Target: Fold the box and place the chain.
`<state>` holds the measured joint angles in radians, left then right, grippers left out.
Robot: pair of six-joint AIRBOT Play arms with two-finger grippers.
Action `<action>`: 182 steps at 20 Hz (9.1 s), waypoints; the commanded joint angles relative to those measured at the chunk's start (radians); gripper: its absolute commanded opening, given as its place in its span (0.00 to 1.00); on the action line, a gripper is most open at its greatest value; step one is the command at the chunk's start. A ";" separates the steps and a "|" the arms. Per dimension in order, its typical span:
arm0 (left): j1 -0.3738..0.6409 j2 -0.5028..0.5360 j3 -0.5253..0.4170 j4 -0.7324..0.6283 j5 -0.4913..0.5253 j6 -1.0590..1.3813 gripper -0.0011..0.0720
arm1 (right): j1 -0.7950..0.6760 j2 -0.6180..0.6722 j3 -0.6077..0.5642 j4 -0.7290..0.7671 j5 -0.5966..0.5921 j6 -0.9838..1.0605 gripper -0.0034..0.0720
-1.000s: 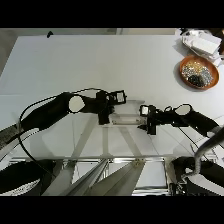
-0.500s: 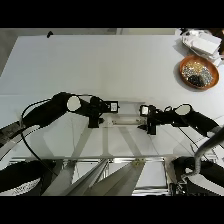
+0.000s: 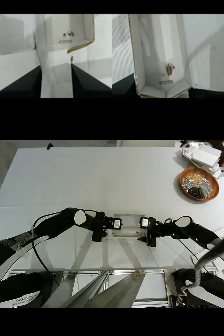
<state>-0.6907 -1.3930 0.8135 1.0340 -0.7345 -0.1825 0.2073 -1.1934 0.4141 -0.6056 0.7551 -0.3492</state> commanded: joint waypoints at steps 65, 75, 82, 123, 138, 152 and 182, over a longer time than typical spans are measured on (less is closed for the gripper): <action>0.231 0.040 -0.147 -0.349 -0.127 -0.865 0.02 | 0.000 0.001 -0.001 0.000 0.000 0.000 0.57; 0.221 0.002 -0.144 -0.336 -0.163 -0.865 0.02 | 0.000 0.001 -0.001 0.000 0.000 0.000 0.57; 0.272 0.048 -0.144 -0.258 -0.157 -0.918 0.02 | 0.000 0.001 -0.001 0.000 0.000 0.000 0.57; 0.128 0.079 -0.144 -0.600 -0.061 -0.782 0.49 | 0.000 0.001 -0.001 0.000 0.000 0.000 0.57; 0.007 0.018 -0.019 -0.232 0.050 -1.170 0.49 | 0.000 0.001 0.000 0.000 0.000 0.000 0.57; -0.167 -0.108 0.236 0.260 -0.162 -1.826 0.46 | 0.000 0.001 -0.001 0.000 0.000 0.000 0.57; -0.221 -0.276 0.406 0.315 -0.340 -2.092 0.15 | 0.000 0.001 -0.001 0.000 0.001 0.000 0.57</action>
<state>-0.9123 -1.6684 1.2186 1.3540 -1.0744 -2.2738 0.2073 -1.1931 0.4137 -0.6060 0.7551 -0.3511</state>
